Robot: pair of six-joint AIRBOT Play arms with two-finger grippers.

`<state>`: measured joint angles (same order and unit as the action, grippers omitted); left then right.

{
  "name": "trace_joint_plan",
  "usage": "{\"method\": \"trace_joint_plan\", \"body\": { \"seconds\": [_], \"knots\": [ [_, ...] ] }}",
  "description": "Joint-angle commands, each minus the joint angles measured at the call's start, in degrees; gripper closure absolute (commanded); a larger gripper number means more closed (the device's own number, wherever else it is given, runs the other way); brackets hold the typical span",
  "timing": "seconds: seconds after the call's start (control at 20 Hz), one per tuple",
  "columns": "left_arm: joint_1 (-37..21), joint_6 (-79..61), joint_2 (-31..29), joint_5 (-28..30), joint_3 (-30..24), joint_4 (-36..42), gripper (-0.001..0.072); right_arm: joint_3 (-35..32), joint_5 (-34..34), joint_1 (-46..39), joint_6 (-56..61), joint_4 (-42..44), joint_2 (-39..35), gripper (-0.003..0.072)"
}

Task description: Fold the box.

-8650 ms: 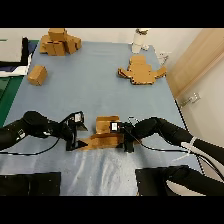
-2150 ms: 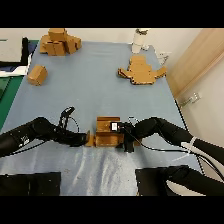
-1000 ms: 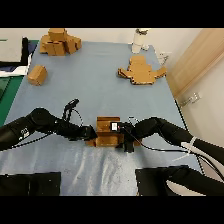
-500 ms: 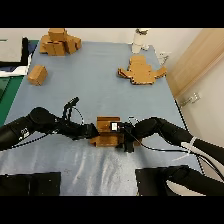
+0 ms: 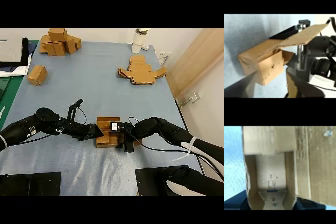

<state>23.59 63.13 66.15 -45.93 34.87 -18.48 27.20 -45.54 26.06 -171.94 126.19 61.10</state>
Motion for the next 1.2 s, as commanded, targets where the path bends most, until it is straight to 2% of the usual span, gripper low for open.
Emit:
{"method": "trace_joint_plan", "body": {
  "seconds": [0.0, 0.15, 0.5, 0.6, 0.65, 0.75, 0.9, 1.0, 1.15],
  "knots": [
    [0.0, -3.1, 1.0, -0.1, 0.1, 2.4, 0.0183, 0.0, 0.0, 0.0, 0.0, 0.0, 0.0, 0.0117],
    [0.0, -2.8, 1.0, -0.3, 0.1, -0.8, 0.0182, 0.0, 0.0, 0.0, 0.0, 0.0, 0.0, 0.0118],
    [0.0, -2.5, 1.0, -0.6, 0.1, -1.4, 0.0181, 0.0, 0.0, 0.0, 0.0, 0.0, 0.0, 0.0117],
    [0.0, -0.3, 1.0, -0.4, 0.1, -4.0, 0.0184, 0.0, 0.0, 0.0, 0.0, 0.0, 0.0, 0.0117],
    [0.3, 3.1, 1.0, 0.3, 0.1, -6.7, 0.0185, 0.0, 0.0, 0.0, 0.0, 0.0, 0.0, 0.0117],
    [2.9, 10.1, 0.6, 1.6, 1.3, -15.4, 0.0236, 0.0, 0.0, 0.0, 0.0, 0.0, 0.0, 0.0117],
    [10.3, 24.6, 0.3, 6.0, 5.0, -32.3, 0.0234, 0.0, 0.0, 0.0, 0.0, 0.0, 0.0, 0.0117],
    [13.4, 34.3, 0.3, 6.8, 6.7, -42.2, 0.0233, 0.0, 0.0, 0.0, 0.0, 0.0, 0.0, 0.0118],
    [14.3, 38.9, 0.3, 6.8, 7.3, -45.0, 0.0234, 0.0, 0.0, 0.0, 0.0, 0.0, 0.0, 0.0117]
  ]
}}
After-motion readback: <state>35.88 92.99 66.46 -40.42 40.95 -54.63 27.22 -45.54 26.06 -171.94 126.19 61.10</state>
